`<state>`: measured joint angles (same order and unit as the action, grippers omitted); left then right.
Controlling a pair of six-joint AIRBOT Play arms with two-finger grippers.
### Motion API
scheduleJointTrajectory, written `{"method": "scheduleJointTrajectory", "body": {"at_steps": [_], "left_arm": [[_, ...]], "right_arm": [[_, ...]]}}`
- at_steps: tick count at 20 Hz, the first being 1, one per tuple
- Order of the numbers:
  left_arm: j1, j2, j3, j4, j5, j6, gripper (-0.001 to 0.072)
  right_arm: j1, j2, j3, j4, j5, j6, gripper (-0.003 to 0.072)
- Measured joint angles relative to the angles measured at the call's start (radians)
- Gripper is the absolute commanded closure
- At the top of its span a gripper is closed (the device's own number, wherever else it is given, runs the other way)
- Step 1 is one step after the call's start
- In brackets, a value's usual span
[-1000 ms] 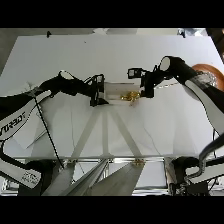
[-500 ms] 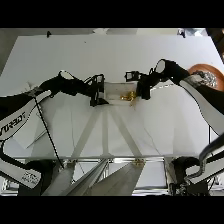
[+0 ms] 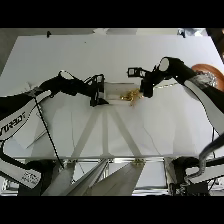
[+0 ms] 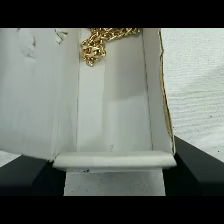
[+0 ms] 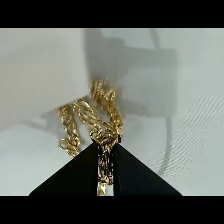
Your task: Fold the box and place the chain.
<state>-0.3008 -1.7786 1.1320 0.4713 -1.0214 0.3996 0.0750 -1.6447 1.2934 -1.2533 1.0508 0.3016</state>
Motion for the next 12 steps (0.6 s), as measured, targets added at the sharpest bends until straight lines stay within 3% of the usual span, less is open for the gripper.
{"method": "scheduleJointTrajectory", "body": {"at_steps": [6, 12], "left_arm": [[0.0, 0.0, 0.0, 0.0, 0.001, 0.0, 0.0383], [0.001, -0.001, 0.0, 0.006, 0.003, 0.0, 0.0383]], "right_arm": [[0.013, 0.151, 0.001, 0.163, 0.064, 0.063, 0.0679], [0.106, 0.222, 0.003, 0.292, 0.09, 0.074, 0.0679]]}}
